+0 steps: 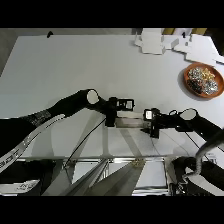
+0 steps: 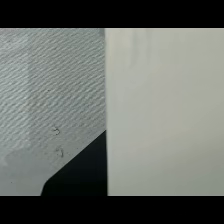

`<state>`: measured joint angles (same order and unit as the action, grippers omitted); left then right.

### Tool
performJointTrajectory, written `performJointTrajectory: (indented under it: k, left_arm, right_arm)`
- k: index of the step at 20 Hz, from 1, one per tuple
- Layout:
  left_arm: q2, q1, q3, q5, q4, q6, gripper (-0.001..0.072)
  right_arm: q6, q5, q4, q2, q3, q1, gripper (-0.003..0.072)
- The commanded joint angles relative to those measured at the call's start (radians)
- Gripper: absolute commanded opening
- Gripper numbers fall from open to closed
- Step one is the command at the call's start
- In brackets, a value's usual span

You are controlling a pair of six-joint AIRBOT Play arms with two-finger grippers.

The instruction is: Fold the box and place the chain.

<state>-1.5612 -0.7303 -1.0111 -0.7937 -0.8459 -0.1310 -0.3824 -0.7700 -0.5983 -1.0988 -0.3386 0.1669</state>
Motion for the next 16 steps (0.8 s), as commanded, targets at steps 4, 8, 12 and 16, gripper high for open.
performJointTrajectory:
  k: [4,8,12,16]
  left_arm:
    - [0.025,0.002,0.0,0.004,-0.038,-0.024,0.0622]
    - [0.112,0.002,0.0,-0.083,-0.196,-0.217,0.0693]
    - [0.219,0.001,0.0,-0.267,-0.299,-0.405,0.049]
    - [0.286,-0.051,0.0,-0.365,-0.291,-0.428,0.0003]
  right_arm:
    - [0.0,0.0,0.0,0.0,0.0,0.001,0.0337]
    - [0.0,0.0,0.0,0.0,0.0,0.001,0.0337]
    - [0.0,0.0,0.0,0.0,0.0,0.001,0.0337]
    - [0.0,0.0,0.0,0.0,0.0,0.001,0.0337]
